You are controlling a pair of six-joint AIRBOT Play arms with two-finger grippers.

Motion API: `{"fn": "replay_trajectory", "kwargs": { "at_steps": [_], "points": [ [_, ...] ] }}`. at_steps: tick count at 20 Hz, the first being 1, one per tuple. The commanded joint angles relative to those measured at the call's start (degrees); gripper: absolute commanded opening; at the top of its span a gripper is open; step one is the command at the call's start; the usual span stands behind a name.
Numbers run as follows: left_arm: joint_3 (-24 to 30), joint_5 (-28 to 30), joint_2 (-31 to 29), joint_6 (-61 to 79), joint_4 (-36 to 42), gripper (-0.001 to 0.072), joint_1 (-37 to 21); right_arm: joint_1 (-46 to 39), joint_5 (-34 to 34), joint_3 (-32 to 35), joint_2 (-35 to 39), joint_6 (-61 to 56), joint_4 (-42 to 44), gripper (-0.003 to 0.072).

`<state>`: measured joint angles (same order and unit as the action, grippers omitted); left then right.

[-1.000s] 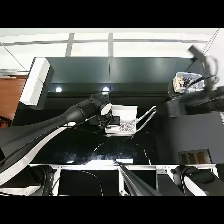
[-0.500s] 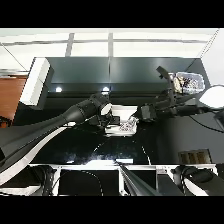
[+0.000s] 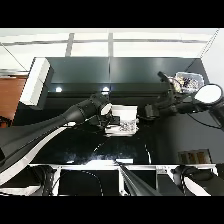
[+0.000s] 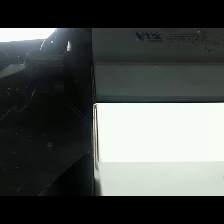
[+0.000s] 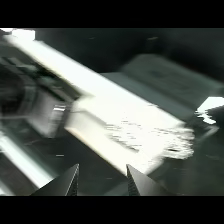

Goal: Fold the box and place the chain.

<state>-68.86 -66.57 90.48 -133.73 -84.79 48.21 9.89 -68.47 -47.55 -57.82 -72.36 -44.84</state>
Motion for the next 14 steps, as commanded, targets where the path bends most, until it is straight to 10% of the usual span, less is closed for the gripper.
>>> {"fn": "replay_trajectory", "kwargs": {
  "at_steps": [1,3,5,14],
  "points": [
    [0.00,0.04,0.00,0.02,0.00,0.0027,-0.02,-6.86,0.22,4.33,2.64,11.39,-3.32,0.0363],
    [0.00,0.09,0.00,0.00,0.00,0.0027,-0.02,-6.69,6.64,11.06,3.69,19.69,-2.10,0.0363],
    [0.00,0.07,0.00,0.02,-0.02,0.0027,-0.02,-4.76,14.12,16.55,3.61,28.11,-1.46,0.0715],
    [0.00,0.09,0.00,0.02,-0.02,0.0027,-0.02,3.10,22.08,21.31,-3.58,72.94,4.04,0.0718]
  ]
}}
